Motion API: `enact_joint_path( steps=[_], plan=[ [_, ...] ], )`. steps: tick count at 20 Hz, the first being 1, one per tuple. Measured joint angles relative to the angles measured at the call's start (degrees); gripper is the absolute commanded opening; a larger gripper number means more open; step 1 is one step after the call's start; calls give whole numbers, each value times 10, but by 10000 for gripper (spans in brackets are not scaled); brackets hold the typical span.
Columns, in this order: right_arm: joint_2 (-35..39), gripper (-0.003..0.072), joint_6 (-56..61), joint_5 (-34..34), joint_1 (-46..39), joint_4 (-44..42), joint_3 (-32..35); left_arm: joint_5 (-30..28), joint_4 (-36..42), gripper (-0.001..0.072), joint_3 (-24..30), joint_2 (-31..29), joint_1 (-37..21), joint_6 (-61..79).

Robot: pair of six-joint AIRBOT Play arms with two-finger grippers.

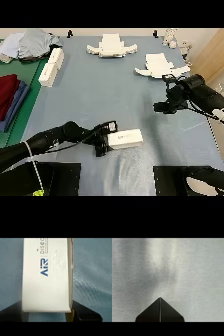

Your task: Fold the box.

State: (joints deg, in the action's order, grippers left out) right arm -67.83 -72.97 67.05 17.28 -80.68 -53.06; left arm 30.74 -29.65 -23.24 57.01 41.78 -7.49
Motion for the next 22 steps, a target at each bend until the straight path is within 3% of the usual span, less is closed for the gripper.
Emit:
enact_joint_path(
  steps=[4, 8, 11, 14, 17, 22],
  plan=[
    [-4, 5, 6, 8, -4, 2, -3, 57, -103, 461, -15, -70, -139, -146],
    [-5, 5, 9, 10, -5, 3, -3, 100, -194, 461, -39, -113, -359, -250],
    [-5, 5, 9, 10, -5, 3, -3, 115, -223, 461, -69, -103, -537, -266],
    [-5, 5, 10, 11, -5, 3, -3, 123, -234, 460, -113, -58, -661, -263],
    [-5, 5, 10, 12, -5, 3, -3, 126, -239, 460, -158, 1, -721, -256],
    [-5, 5, 10, 12, -5, 3, -3, 107, -240, 460, -228, 109, -752, -248]
  ],
)
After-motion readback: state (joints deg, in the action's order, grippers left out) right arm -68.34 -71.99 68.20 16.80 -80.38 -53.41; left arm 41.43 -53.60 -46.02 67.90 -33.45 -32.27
